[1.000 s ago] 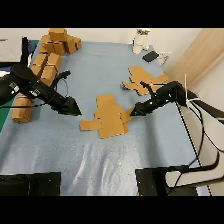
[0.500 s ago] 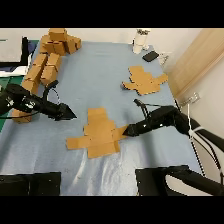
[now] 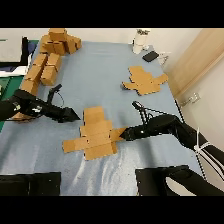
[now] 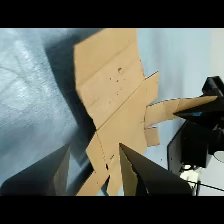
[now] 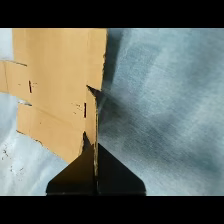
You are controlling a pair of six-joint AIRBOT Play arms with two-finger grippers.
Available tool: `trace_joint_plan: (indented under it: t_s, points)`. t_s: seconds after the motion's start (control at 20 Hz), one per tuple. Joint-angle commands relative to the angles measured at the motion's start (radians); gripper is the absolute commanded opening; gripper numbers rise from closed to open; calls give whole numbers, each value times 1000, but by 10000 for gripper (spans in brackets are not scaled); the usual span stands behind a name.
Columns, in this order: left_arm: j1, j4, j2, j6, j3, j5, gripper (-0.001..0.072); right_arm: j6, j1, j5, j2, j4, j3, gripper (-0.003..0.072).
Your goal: Fold the box.
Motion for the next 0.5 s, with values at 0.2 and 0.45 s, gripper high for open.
trace_joint_plan:
  t_s: [0.2,0.45]
  points:
    - [-130,-254,-136,169,-2,83,477,7,8,-1,12,-3,-4,1]
    - [-129,-260,-172,169,-1,82,476,7,8,-37,12,-3,-4,1]
